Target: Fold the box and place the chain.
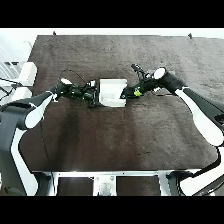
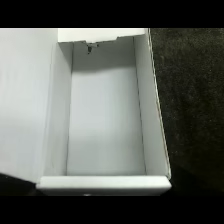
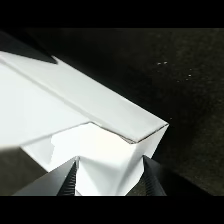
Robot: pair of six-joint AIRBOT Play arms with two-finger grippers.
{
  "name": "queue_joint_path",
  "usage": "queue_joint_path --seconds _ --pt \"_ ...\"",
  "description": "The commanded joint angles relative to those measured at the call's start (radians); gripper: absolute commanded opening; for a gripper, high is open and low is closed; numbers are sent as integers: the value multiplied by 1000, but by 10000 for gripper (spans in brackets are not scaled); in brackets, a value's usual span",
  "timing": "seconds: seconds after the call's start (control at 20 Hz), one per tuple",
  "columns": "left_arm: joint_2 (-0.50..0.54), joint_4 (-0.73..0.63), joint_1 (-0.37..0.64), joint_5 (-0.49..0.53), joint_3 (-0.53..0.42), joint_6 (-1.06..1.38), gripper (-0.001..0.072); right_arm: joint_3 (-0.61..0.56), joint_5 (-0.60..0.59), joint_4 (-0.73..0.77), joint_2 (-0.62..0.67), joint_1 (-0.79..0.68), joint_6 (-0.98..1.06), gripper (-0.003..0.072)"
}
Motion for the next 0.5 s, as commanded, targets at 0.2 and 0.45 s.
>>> queue_joint_path --seconds 0.2,0.45 --pt "0 0 1 -2 0 0 347 28 -39 -241 -10 71 243 479" --pt "0 -1 1 -3 0 0 347 97 -5 -469 -56 121 420 477"
